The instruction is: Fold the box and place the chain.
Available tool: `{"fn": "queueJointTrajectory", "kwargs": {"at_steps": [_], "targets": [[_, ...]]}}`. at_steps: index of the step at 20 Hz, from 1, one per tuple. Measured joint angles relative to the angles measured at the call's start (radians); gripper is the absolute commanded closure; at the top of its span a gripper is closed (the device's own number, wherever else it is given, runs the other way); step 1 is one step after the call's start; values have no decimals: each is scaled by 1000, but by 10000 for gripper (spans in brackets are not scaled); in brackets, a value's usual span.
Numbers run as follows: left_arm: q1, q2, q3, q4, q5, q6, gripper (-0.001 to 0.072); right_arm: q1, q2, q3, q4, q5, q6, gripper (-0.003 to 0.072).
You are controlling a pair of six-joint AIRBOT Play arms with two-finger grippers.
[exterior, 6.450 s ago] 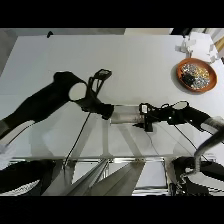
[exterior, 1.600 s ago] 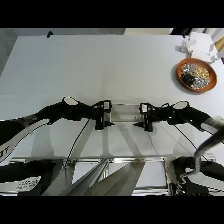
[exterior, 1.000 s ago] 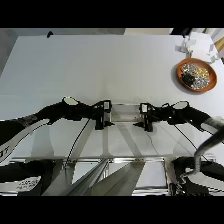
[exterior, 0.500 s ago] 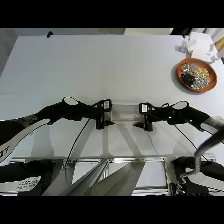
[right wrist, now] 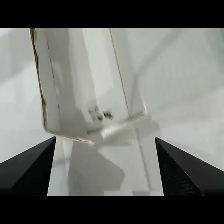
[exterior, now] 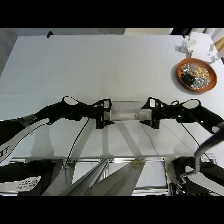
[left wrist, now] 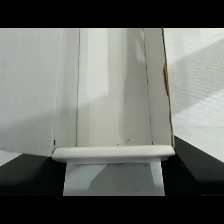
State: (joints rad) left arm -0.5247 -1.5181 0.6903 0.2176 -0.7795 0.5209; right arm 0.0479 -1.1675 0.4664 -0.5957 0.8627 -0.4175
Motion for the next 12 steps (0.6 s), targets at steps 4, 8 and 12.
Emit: {"fn": "queueJointTrajectory", "kwargs": {"at_steps": [4, 8, 12], "targets": [[0, 0, 0, 0, -1, 1, 503, -52, 101, 0, -124, 42, 115, 336], [0, 0, 0, 0, -2, 2, 503, -64, 152, 0, -13, 161, 158, 671], [0, 0, 0, 0, -2, 2, 503, 0, 166, 0, 219, 199, 172, 671]]}}
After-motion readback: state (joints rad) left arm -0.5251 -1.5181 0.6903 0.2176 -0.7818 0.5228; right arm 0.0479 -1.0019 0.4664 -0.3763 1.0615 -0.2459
